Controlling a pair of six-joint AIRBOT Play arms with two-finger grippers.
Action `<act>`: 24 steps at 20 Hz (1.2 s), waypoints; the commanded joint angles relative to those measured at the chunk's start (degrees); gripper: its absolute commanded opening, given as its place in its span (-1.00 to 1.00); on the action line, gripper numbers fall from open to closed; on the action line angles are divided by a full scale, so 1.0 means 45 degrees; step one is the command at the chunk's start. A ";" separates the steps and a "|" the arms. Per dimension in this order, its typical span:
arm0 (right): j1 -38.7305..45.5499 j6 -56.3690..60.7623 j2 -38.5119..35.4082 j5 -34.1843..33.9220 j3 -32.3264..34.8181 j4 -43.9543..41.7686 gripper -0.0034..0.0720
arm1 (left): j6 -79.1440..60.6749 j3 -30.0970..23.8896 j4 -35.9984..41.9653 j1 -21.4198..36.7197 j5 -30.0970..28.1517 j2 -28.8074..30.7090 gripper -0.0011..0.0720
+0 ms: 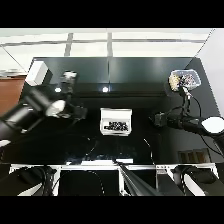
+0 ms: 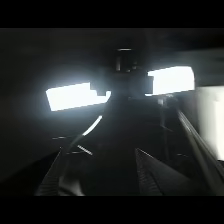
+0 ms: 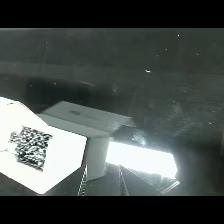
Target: Fold the box and place the chain.
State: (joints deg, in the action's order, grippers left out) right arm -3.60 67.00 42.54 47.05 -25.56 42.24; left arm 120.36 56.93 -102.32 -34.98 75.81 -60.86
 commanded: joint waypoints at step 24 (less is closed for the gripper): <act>-0.0034 0.0068 -0.0015 0.0117 -0.0005 0.0282 -0.23 | -2.9706 -0.4255 1.5329 0.2142 -0.6256 -0.3468 1.00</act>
State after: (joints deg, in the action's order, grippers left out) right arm -3.73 67.29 42.54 47.44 -25.56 43.57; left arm -12.14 37.74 -35.70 -22.98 51.18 -75.55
